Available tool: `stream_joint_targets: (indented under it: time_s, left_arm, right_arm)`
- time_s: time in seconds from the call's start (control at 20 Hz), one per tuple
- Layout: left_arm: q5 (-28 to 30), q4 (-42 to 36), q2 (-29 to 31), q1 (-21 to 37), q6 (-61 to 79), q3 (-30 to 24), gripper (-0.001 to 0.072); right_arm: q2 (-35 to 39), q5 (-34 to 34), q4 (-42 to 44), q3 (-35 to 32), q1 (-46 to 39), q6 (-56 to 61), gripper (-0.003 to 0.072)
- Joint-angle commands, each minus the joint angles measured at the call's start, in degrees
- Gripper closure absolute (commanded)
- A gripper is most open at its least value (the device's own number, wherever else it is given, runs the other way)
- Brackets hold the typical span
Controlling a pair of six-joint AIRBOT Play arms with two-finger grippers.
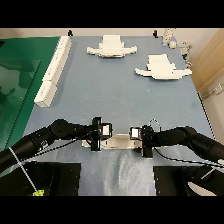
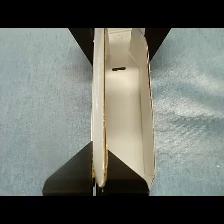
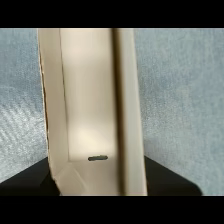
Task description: Fold the box.
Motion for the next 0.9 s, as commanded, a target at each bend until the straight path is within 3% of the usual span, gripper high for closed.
stream_joint_targets:
  time_s: [0.0, 0.85]
  left_arm:
    - [0.04, 0.00, 0.04, 0.00, 0.00, 0.00, 0.0693]
    - [-0.02, -0.02, 0.04, -0.02, 0.00, 0.00, 0.0693]
  right_arm:
    - [-0.02, -0.07, -0.04, -0.04, -0.02, 0.00, 0.0140]
    - [-0.02, 0.70, -0.20, -0.04, -0.02, 0.00, 0.0140]
